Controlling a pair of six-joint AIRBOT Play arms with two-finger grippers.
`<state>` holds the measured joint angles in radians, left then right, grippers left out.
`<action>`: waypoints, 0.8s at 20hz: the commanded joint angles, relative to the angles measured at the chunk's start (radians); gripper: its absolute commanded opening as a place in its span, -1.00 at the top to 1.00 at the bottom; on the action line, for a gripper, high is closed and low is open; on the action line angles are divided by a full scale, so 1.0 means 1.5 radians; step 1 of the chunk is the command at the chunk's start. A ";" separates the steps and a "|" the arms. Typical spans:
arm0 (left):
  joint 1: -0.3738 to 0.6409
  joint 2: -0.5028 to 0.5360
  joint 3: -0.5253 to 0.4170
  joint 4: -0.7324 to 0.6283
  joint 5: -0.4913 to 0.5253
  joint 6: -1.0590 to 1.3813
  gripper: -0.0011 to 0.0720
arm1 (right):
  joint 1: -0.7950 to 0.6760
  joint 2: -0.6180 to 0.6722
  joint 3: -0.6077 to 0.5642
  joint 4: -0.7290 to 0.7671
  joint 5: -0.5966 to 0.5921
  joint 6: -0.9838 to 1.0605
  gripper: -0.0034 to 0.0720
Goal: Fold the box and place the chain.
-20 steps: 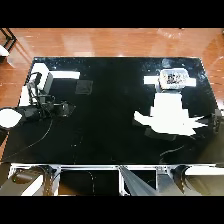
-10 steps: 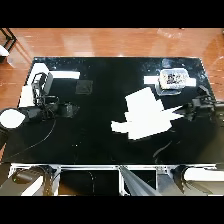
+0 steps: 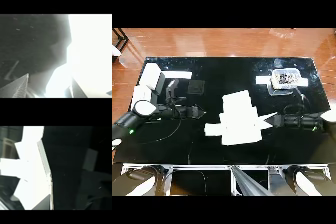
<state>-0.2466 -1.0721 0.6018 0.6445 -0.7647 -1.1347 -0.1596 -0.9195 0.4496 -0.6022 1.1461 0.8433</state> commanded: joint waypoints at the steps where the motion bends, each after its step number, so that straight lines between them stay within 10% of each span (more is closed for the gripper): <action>1: 0.006 -0.100 0.004 -0.183 -0.039 0.193 -0.76 | 0.090 0.077 -0.064 0.004 -0.064 -0.006 0.86; 16: -0.037 -0.355 0.095 -0.367 -0.260 0.565 -0.76 | 0.134 0.077 -0.064 0.018 -0.076 0.010 0.86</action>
<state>-0.3004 -1.5543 0.7204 0.1528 -1.0786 -0.4202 0.0399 -0.8055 0.3542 -0.5766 1.0214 0.8589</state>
